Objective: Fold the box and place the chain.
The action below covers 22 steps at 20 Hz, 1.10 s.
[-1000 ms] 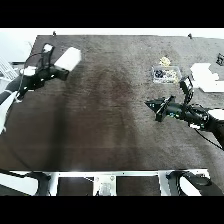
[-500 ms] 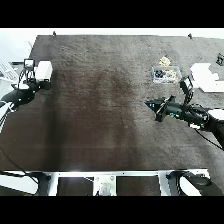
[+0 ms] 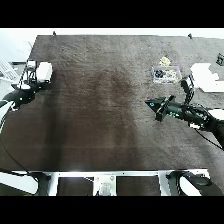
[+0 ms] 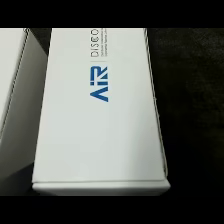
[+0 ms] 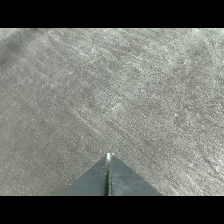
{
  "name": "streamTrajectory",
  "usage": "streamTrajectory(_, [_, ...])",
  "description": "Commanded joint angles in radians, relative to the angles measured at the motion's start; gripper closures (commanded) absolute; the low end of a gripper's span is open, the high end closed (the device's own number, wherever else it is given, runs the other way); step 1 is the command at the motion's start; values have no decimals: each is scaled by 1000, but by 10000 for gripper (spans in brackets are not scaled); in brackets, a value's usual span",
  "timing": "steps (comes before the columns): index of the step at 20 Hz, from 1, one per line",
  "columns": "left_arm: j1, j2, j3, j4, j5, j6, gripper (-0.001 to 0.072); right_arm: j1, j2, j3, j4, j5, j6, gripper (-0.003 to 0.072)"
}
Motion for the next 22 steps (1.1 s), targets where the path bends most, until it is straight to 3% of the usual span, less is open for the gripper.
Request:
streamTrajectory(1, [0,-4,4,1,-5,21,59,1,1,0,18,6,1,495])
streamTrajectory(2, [0,-4,4,1,3,20,-5,1,1,0,22,14,1,478])
streamTrajectory(4, [0,-4,4,1,10,21,-6,1,1,0,24,20,1,475])
streamTrajectory(5, [0,-4,3,8,10,26,-6,1,1,0,24,20,1,433])
streamTrajectory(7, [0,-4,3,21,9,29,-11,1,1,0,24,19,1,207])
streamTrajectory(8, [0,-4,3,36,6,30,-11,1,1,0,24,19,1,131])
streamTrajectory(10, [0,-3,3,60,-10,29,-11,1,1,0,24,19,1,104])
streamTrajectory(13, [0,-3,2,100,-111,28,-11,1,1,0,23,19,1,103])
streamTrajectory(17, [32,-3,-2,92,-29,-10,-11,1,1,0,24,20,9,100])
streamTrajectory(20, [140,-4,23,95,-304,-331,-11,1,1,2,27,32,72,100])
streamTrajectory(22, [198,-4,28,150,-468,-399,-11,1,1,6,34,56,113,100])
